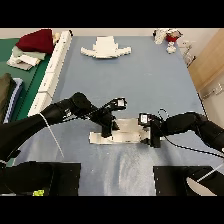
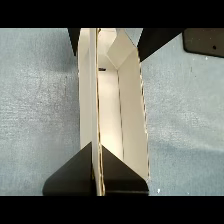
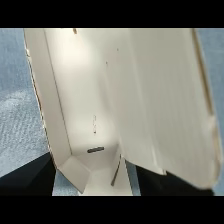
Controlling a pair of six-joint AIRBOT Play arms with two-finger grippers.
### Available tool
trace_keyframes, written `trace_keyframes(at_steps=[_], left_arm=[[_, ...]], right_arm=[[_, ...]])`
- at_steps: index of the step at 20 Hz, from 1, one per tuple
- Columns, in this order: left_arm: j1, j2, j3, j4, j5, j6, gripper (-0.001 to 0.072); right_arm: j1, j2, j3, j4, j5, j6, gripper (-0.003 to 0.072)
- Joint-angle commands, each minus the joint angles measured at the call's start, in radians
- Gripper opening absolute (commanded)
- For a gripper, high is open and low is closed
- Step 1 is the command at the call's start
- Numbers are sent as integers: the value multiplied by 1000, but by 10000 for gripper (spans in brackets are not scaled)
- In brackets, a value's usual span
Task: Fold the box.
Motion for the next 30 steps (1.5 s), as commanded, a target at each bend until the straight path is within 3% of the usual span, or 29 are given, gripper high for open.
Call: trace_keyframes(at_steps=[1,16,27,29,30], left_arm=[[0,0,1,0,0,0,12],[0,0,1,0,0,0,12],[0,0,1,0,0,0,12],[0,0,0,0,0,0,12],[0,0,1,0,0,0,12]], right_arm=[[-2,-6,-1,2,-2,-9,720],[28,-72,-1,-5,2,-27,720],[30,-99,-1,2,-11,-27,544],[30,-99,-1,1,-11,-27,552],[30,-99,-1,1,-8,-27,603]])
